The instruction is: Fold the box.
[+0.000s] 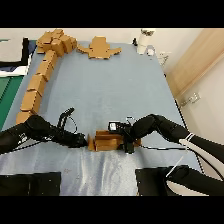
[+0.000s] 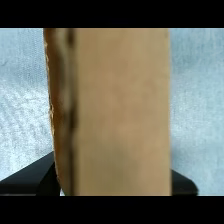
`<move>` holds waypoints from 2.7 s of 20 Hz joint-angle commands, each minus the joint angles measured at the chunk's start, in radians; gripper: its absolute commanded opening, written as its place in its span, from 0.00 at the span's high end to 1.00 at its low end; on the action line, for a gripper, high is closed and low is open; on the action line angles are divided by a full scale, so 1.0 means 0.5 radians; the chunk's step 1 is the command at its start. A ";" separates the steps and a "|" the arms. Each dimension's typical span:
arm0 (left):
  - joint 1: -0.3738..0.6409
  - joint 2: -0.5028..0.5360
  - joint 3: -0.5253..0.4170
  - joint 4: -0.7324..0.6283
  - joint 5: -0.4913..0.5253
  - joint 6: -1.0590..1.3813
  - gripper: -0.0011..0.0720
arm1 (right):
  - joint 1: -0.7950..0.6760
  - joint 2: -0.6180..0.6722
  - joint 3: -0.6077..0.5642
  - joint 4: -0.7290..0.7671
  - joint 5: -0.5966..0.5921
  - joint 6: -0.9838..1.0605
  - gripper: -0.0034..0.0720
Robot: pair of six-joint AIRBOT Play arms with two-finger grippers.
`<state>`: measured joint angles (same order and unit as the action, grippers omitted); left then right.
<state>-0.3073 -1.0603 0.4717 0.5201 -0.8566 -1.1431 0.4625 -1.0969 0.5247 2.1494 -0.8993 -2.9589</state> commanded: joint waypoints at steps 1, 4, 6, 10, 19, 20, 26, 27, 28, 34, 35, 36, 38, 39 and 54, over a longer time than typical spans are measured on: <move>0.006 0.001 0.026 -0.003 -0.076 0.006 0.68 | 0.001 -0.001 -0.001 0.001 0.000 0.000 0.36; 0.007 0.001 0.040 -0.002 -0.108 0.006 0.68 | 0.001 -0.001 -0.001 0.001 0.000 0.000 0.36; 0.007 0.001 0.080 -0.002 -0.149 0.009 0.65 | 0.001 -0.001 -0.001 0.001 0.000 0.000 0.36; 0.004 0.001 0.140 -0.032 -0.157 0.028 0.64 | 0.001 -0.002 -0.001 0.001 0.000 0.000 0.36; 0.002 -0.033 0.140 -0.182 -0.168 0.150 0.64 | 0.001 -0.001 -0.001 0.001 0.000 0.000 0.36; 0.002 -0.047 0.140 -0.221 -0.159 0.163 0.64 | 0.001 -0.001 -0.001 0.001 0.000 0.000 0.36; 0.002 -0.074 0.139 -0.320 -0.140 0.159 0.64 | 0.001 -0.002 -0.001 0.001 0.000 0.000 0.36; 0.002 -0.074 0.139 -0.319 -0.134 0.159 0.64 | 0.001 -0.001 -0.001 0.001 0.000 0.000 0.36; 0.002 -0.074 0.139 -0.313 -0.133 0.160 0.64 | 0.001 -0.001 -0.001 0.001 0.000 0.000 0.36; 0.002 -0.074 0.139 -0.307 -0.134 0.155 0.57 | 0.001 -0.001 -0.001 0.001 0.000 0.000 0.36; 0.002 -0.074 0.139 -0.306 -0.134 0.155 0.17 | 0.001 -0.001 -0.001 0.001 0.000 0.000 0.36; 0.002 -0.074 0.139 -0.306 -0.132 0.156 0.11 | 0.001 -0.001 -0.001 0.001 0.000 0.000 0.36; 0.002 -0.074 0.139 -0.304 -0.119 0.156 0.11 | 0.001 -0.001 -0.001 0.001 0.000 0.000 0.36; 0.003 -0.074 0.139 -0.304 -0.107 0.155 0.11 | 0.001 -0.001 -0.001 0.001 0.000 0.000 0.36; -0.249 -0.075 0.148 -0.097 0.138 0.128 0.36 | 0.001 -0.001 -0.001 0.001 0.000 0.000 0.36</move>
<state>-0.3782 -1.0973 0.5423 0.4389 -0.8417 -1.0660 0.4625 -1.0969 0.5247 2.1494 -0.8993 -2.9593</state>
